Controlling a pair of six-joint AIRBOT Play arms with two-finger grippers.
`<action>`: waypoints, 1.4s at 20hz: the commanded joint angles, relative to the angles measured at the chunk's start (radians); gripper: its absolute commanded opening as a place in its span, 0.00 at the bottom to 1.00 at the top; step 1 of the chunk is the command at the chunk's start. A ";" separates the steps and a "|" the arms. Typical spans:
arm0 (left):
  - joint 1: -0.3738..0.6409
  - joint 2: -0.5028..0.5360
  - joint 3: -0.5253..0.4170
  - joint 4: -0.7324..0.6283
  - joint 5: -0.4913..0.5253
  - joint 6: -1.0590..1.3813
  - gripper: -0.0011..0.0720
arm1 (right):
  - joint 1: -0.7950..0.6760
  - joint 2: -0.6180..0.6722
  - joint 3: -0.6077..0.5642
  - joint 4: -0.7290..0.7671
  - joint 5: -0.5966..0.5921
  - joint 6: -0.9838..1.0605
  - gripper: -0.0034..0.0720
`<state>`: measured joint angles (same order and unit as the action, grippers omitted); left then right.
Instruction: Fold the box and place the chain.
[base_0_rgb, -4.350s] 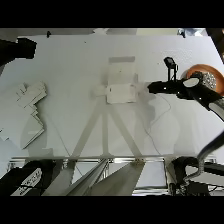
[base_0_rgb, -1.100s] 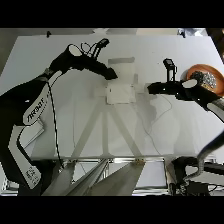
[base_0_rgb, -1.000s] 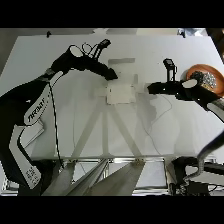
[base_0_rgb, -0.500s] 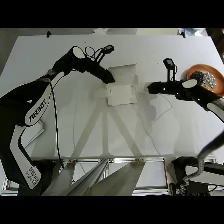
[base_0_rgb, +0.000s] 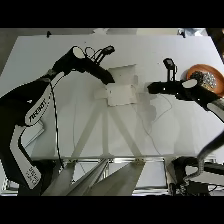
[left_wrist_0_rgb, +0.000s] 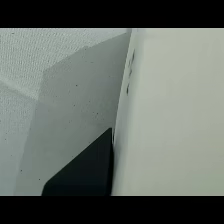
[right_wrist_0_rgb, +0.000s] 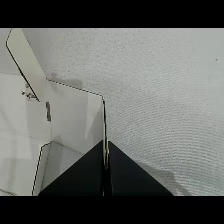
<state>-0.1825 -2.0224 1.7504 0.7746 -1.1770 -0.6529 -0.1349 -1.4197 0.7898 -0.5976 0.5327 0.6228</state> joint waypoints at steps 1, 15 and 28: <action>0.000 0.000 0.000 0.000 -0.002 0.003 0.03 | 0.001 -0.001 -0.001 0.000 0.001 0.000 0.06; 0.015 0.059 0.000 -0.002 -0.037 0.216 0.02 | 0.001 0.143 0.000 -0.027 0.093 0.001 0.50; -0.012 0.017 -0.015 -0.013 -0.140 0.429 0.02 | 0.001 0.455 0.000 -0.161 0.111 0.008 0.49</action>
<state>-0.1833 -1.9682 1.7367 0.7712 -1.3521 -0.2382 -0.1349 -0.9840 0.7891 -0.7242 0.6456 0.6239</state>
